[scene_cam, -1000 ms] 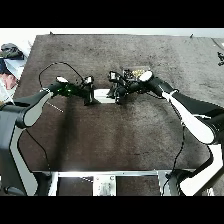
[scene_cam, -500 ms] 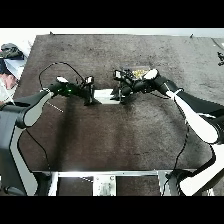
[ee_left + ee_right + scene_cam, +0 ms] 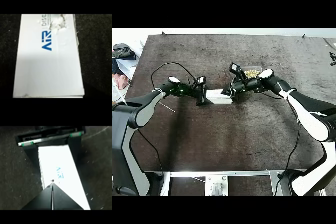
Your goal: Fold the box and place the chain.
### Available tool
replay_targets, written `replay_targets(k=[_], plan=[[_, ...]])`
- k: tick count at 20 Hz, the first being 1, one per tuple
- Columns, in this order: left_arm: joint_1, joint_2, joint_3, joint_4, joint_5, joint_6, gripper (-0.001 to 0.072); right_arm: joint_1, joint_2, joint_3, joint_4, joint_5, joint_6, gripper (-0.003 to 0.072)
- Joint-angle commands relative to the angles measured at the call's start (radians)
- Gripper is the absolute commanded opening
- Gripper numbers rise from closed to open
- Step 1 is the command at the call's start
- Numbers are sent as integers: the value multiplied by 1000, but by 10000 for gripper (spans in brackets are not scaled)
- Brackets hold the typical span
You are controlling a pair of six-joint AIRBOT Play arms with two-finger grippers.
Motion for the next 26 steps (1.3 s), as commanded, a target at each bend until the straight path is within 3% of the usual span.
replay_targets(k=[1, 9, 11, 14, 18, 21, 23, 26], plan=[[0, 0, 0, 0, 2, 0, 345, -1, -42, 0, -39, 4, 69, 2], [0, 0, 0, 0, 2, 0, 345, -1, -64, 6, -156, -14, 133, 2], [0, 0, 0, 0, 2, 0, 345, -2, -64, 13, -139, -26, 139, 1], [0, 0, 0, 0, 2, 0, 345, -5, -25, 38, -1, -6, 131, -14], [0, 0, 0, 0, 2, 0, 345, -6, 131, 29, 60, -6, 161, -15], [0, 0, 0, 0, 2, 0, 345, -13, 300, -50, 60, -29, 229, -16], [0, 0, 0, 0, 2, 0, 345, -30, 449, -177, 61, -136, 273, -16], [0, 0, 0, 0, 2, 0, 345, -40, 693, -430, 61, -389, 278, -16]])
